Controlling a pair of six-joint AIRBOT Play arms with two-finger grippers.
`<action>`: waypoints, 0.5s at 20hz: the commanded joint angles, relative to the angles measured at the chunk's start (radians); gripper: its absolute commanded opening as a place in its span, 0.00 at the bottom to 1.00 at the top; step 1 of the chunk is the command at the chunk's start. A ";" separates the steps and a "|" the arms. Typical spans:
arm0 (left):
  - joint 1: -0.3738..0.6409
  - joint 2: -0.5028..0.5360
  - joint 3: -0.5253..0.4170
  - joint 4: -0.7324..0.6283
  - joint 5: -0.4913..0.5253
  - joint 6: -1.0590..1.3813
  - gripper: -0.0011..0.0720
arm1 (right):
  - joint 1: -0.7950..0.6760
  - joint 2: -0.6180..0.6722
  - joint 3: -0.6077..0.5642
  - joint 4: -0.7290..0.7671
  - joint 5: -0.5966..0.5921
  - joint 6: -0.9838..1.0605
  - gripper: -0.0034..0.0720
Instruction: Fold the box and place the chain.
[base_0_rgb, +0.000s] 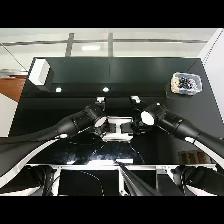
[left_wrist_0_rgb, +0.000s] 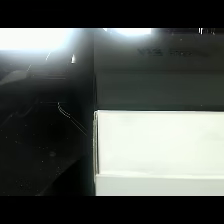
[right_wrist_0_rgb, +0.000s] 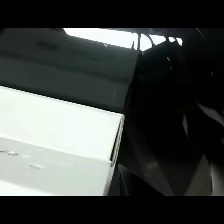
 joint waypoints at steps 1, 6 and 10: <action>0.001 -0.001 0.000 0.001 -0.001 0.001 0.05 | 0.024 -0.040 0.007 -0.021 0.011 0.056 0.34; 0.001 -0.001 0.000 0.000 -0.002 0.001 0.05 | 0.027 -0.083 0.048 -0.042 0.012 0.081 0.29; 0.001 -0.001 0.000 0.001 0.000 0.001 0.05 | 0.027 -0.102 0.051 -0.044 0.024 0.108 0.29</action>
